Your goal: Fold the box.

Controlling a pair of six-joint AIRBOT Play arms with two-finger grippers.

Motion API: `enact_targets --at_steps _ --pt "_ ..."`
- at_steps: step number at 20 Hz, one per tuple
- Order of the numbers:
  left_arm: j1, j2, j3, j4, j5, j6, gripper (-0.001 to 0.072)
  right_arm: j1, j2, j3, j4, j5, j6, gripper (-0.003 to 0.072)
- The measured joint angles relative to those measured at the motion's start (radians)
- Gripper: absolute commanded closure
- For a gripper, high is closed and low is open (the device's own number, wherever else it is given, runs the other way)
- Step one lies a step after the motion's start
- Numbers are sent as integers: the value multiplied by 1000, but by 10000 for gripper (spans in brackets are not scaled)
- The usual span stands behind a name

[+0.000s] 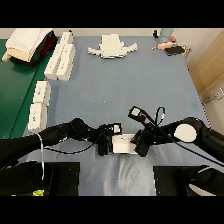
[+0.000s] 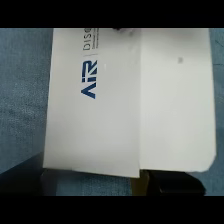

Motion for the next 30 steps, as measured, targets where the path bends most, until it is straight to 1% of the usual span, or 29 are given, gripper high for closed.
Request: enact_targets --at_steps 5,6,7,8,9,12,13,18,24,30 --pt "0 0 0 0 0 0 188 194 90 -44 -226 -93 99 684" --pt "0 0 0 0 0 0 188 224 108 -58 -262 -103 109 675" --pt "0 0 0 0 0 0 188 252 123 -73 -301 -117 116 587" --pt "0 0 0 0 0 0 188 269 133 -86 -333 -126 122 434" --pt "0 0 0 0 0 0 188 283 141 -97 -370 -136 126 353" --pt "0 0 0 0 0 0 187 306 151 -113 -444 -169 134 188" --pt "0 0 0 0 0 0 188 309 152 -116 -465 -182 135 167" --pt "0 0 0 -1 0 -1 188 318 145 -122 -531 -216 133 166" --pt "0 0 0 2 0 1 188 319 97 -122 -549 -239 111 167" --pt "0 0 0 -4 0 -7 188 319 103 -120 -579 -257 96 168"
